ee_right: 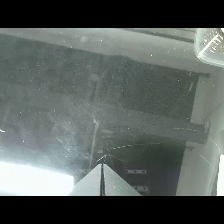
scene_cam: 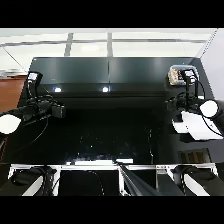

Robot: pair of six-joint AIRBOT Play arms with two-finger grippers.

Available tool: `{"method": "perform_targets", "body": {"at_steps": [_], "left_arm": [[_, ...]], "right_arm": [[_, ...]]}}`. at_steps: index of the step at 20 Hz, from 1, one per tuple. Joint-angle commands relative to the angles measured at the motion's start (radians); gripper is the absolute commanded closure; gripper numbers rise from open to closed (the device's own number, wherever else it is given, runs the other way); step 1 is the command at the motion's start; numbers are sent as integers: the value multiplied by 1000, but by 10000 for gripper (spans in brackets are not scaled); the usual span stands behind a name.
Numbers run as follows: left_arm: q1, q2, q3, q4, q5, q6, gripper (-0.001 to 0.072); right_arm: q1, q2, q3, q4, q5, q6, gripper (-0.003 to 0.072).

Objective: Fold the box and place the chain.

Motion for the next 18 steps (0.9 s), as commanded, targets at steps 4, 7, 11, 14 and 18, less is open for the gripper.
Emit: {"method": "perform_targets", "body": {"at_steps": [4,7,11,14,18], "left_arm": [[0,0,-1,0,0,0,682],[0,0,-1,0,1,0,682],[-1,-11,-1,-33,135,0,682],[-3,-49,-1,-34,181,0,518],[-4,-87,-1,-49,157,-1,-1]], "right_arm": [[3,0,0,2,-101,-3,669],[3,0,0,172,-269,2,669],[-5,-13,0,210,-440,-2,-27],[-137,-51,23,116,-326,15,-27],[-628,-177,142,-52,-159,209,-26]]}}
